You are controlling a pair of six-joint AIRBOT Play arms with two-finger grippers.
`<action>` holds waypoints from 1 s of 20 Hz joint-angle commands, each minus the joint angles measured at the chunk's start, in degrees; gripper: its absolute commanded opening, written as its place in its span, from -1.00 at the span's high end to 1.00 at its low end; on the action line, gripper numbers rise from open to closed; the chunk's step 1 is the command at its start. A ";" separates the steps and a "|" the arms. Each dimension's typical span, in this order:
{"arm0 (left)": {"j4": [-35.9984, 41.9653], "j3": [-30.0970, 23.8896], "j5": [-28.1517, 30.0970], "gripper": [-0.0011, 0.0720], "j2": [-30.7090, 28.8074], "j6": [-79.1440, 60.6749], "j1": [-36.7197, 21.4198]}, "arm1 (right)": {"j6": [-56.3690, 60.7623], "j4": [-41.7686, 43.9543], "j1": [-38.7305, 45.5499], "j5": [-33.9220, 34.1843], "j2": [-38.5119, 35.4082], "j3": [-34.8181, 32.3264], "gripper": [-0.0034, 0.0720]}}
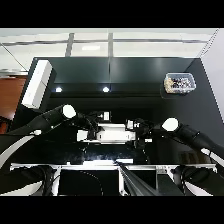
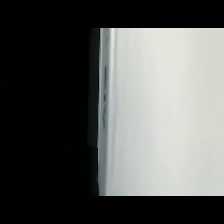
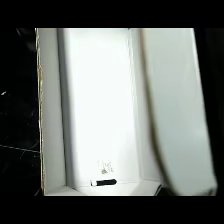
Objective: Fold the box and place the chain.
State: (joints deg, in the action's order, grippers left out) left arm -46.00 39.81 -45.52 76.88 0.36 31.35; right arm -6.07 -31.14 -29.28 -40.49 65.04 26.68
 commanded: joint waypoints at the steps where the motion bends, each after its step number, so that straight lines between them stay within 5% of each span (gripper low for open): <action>1: 0.00 -0.02 0.07 0.89 0.02 0.02 0.00 | -0.48 0.04 0.00 0.63 1.49 -0.04 -0.77; 20: 0.00 -0.02 0.09 0.89 0.02 0.02 0.00 | 1.14 -3.48 -0.83 1.27 3.04 -0.15 -0.76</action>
State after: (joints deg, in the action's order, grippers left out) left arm -46.00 39.81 -45.47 76.86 0.38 31.35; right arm -5.96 -32.75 -30.04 -39.09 68.03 26.63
